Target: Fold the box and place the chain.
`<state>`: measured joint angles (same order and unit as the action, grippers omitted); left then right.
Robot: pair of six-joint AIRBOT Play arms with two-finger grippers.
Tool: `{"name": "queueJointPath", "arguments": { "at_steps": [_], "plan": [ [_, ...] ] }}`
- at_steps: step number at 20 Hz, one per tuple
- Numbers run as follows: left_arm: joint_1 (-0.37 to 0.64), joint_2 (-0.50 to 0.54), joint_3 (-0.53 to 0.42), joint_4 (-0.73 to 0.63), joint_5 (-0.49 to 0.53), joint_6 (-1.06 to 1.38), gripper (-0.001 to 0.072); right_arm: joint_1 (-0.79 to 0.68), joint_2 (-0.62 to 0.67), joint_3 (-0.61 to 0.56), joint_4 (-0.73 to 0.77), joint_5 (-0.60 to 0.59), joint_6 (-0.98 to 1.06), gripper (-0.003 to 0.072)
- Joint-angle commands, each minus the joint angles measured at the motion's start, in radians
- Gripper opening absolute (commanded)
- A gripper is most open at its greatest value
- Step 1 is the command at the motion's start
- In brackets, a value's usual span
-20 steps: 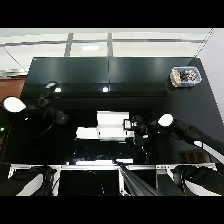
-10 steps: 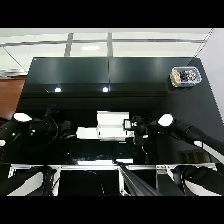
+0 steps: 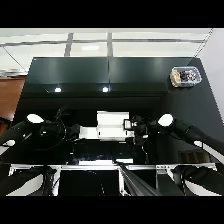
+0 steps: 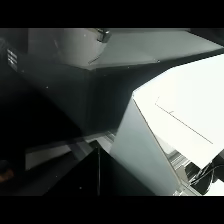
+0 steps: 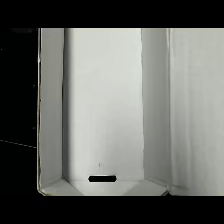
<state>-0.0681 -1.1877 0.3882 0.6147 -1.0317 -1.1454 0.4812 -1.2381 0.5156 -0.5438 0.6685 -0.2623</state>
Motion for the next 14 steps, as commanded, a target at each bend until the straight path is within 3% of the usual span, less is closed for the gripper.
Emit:
{"name": "queueJointPath", "arguments": {
  "at_steps": [1,8,9,11,12,14],
  "plan": [
    [-0.014,-0.006,0.0,-0.071,0.008,0.069,0.0028,0.001,-0.001,0.0,0.0,0.0,0.0,0.0128],
    [-0.064,-0.006,0.0,-0.111,-0.018,0.181,0.0037,0.001,-0.001,0.0,0.0,0.0,0.0,0.0128],
    [-0.064,-0.006,0.0,-0.111,-0.02,0.181,0.0142,0.001,-0.001,0.0,0.0,0.0,0.0,0.0128],
    [-0.064,-0.006,0.007,-0.114,-0.033,0.18,0.0648,0.001,-0.001,0.0,0.0,0.0,0.0,0.0128],
    [-0.064,-0.006,0.016,-0.115,-0.043,0.18,0.0696,0.001,-0.001,0.0,0.0,0.0,0.0,0.0128],
    [-0.064,-0.006,0.04,-0.124,-0.056,0.18,0.0696,0.001,-0.001,0.0,0.0,0.0,0.0,0.0128]
  ]
}}
